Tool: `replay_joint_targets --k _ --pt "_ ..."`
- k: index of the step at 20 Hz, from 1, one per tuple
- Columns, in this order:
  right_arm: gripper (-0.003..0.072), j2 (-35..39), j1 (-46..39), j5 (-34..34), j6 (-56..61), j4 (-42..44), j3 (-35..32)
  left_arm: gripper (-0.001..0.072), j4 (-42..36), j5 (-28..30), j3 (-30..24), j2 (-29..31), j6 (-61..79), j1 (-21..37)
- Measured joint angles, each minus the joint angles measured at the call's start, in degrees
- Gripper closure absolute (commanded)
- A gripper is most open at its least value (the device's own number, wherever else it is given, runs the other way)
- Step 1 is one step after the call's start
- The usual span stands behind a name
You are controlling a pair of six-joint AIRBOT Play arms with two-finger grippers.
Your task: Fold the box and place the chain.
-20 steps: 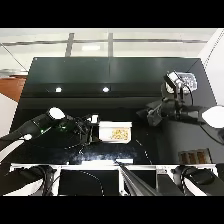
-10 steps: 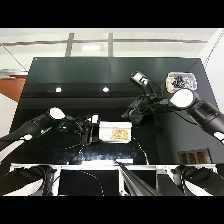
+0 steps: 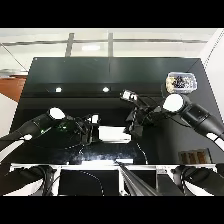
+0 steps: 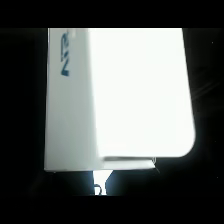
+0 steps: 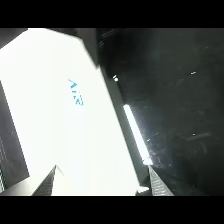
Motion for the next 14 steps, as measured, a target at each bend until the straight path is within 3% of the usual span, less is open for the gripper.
replay_joint_targets --k 7,9,12,13,14 --pt "-0.0015 0.0 2.3 -4.0 -7.5 0.2 -2.3 0.0242 0.0 0.1 0.0 0.0 -0.1 0.0" --pt "0.0154 0.0 2.6 -4.7 -8.5 0.2 -2.4 0.0242 0.0 0.1 0.0 0.0 -0.1 0.0" --pt "0.016 0.0 2.9 -5.1 -9.3 0.2 -2.5 0.0242 0.0 0.1 0.0 0.0 -0.1 0.0" --pt "0.0301 0.0 2.9 -5.1 -9.5 0.2 -2.5 0.0242 0.0 0.1 0.0 0.0 -0.1 0.0" --pt "0.0322 0.0 3.0 -5.1 -9.5 0.2 -2.6 0.0242 0.1 0.1 0.0 0.0 -0.1 0.0"
